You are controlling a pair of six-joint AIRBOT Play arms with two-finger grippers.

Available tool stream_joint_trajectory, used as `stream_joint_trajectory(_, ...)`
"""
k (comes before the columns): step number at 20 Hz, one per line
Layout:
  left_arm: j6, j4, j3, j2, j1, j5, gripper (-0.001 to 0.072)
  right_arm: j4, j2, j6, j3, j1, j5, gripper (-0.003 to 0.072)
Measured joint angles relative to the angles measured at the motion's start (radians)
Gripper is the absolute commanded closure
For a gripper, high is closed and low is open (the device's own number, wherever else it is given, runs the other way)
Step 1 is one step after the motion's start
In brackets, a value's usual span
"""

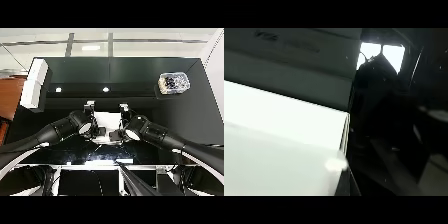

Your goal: Fold the box and place the chain.

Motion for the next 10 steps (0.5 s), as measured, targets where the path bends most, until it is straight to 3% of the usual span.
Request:
stream_joint_trajectory(2,0.0,0.0,0.0,0.0,0.0,0.0,0.0682,-0.03,-0.01,0.027,0.019,0.004,0.012,0.0386)
stream_joint_trajectory(4,0.0,0.0,0.0,0.0,0.0,0.0,0.0681,-0.048,-0.017,0.056,0.031,0.006,0.026,0.0448)
stream_joint_trajectory(10,0.0,0.001,0.0,0.0,0.0,0.0,0.0682,-0.074,-0.047,0.111,0.042,0.007,0.044,0.0447)
